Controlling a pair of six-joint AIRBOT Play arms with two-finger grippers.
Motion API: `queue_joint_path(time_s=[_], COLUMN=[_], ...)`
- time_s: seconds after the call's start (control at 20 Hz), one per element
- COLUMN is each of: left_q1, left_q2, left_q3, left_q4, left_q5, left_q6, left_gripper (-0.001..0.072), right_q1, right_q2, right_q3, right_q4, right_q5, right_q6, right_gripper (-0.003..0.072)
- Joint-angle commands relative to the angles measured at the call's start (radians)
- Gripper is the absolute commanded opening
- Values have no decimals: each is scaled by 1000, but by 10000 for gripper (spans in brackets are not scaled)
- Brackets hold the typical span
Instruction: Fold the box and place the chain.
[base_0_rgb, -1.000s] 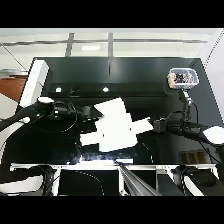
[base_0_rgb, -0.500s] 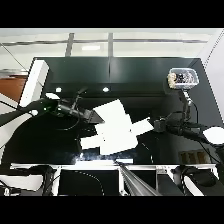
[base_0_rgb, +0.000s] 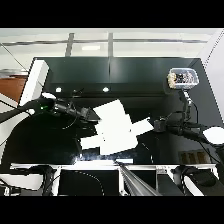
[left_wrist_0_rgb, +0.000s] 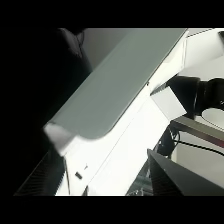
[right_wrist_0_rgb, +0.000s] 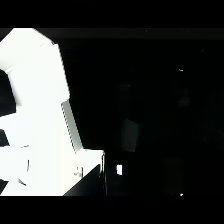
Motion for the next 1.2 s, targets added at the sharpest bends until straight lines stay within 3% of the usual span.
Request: queue_joint_path(time_s=[0.0,0.15,0.35,0.45,0.55,0.7,0.85,1.0,1.15], left_q1=[-85,-113,-114,-134,-170,-241,-260,-259,-254], left_q2=[-1,-3,-3,-3,-3,-2,-2,-2,-2], left_q3=[-1,-1,-1,-1,-1,-1,-1,-1,1], left_q4=[-46,-44,-43,-31,1,61,72,129,119], left_q5=[69,52,-116,-150,-131,20,27,27,29], left_q6=[47,103,311,343,342,260,261,209,204], left_gripper=[693,693,693,678,661,600,585,500,241], right_q1=[0,0,0,0,0,0,0,0,0], right_q2=[1,0,0,1,0,0,0,0,1], right_q3=[0,0,0,0,0,0,0,0,0], right_q4=[0,-2,-15,-19,-23,-22,-22,-23,-23], right_q5=[0,0,-1,-1,-5,-12,-11,-18,-20], right_q6=[1,1,1,1,1,1,3,3,3], right_gripper=[26,26,26,26,26,26,26,26,26])
